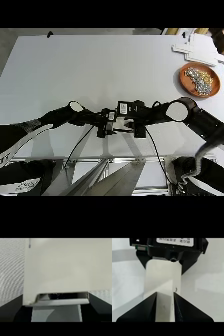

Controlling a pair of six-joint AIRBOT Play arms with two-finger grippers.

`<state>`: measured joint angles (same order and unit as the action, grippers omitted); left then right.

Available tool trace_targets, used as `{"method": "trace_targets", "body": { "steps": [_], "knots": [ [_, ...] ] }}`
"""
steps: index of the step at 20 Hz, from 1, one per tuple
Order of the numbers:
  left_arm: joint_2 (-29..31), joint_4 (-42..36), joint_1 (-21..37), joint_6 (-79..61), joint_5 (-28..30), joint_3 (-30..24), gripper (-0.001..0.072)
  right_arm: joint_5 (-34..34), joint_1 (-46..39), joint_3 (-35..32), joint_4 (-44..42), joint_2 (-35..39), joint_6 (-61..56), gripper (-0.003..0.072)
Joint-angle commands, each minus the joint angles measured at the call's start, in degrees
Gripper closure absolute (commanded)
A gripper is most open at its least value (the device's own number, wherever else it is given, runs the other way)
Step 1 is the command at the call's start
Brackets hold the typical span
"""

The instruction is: Fold the box and place the chain.

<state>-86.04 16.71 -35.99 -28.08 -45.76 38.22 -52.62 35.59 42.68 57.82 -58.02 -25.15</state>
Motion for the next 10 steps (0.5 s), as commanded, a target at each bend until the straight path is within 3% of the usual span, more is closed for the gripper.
{"method": "trace_targets", "body": {
  "steps": [1,9,10],
  "knots": [
    [0.02,0.0,0.04,0.02,0.07,0.0,0.0502,1.95,0.04,0.0,0.85,-2.32,0.17,0.0391],
    [0.02,0.0,0.04,0.02,0.07,0.0,0.0502,2.1,0.07,0.0,0.9,-2.6,0.17,0.0399],
    [0.02,0.0,0.04,0.02,0.07,0.0,0.0502,2.1,0.04,0.0,0.9,-2.6,0.17,0.0454]
  ]
}}
